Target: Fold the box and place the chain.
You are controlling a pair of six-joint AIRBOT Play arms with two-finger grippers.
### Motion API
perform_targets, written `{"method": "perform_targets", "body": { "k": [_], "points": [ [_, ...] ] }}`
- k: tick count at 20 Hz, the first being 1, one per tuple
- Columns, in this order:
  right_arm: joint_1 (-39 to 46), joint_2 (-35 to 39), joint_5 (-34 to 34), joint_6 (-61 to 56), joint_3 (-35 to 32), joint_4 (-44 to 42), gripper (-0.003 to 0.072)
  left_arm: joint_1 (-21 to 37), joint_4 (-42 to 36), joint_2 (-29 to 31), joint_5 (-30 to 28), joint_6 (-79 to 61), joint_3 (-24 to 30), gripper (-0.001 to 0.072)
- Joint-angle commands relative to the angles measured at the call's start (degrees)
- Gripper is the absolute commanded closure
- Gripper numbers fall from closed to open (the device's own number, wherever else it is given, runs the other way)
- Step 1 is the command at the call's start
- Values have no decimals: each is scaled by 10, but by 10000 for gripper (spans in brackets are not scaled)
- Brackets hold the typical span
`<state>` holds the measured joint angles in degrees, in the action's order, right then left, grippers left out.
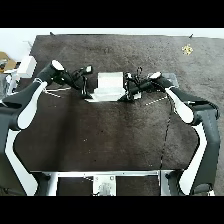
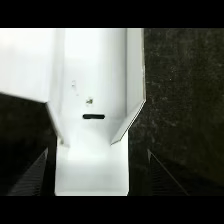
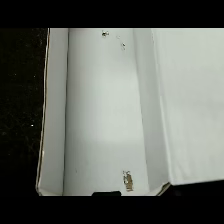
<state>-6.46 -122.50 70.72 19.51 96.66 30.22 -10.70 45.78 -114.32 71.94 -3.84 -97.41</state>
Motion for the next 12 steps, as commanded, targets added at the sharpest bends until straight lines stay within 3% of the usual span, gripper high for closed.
{"method": "perform_targets", "body": {
  "k": [1,12],
  "points": [
    [0,0,0,0,0,0,254,-16,3,0,-53,-27,27,-11],
    [0,0,0,0,0,0,254,-22,-13,0,-74,-26,27,-10]
  ]
}}
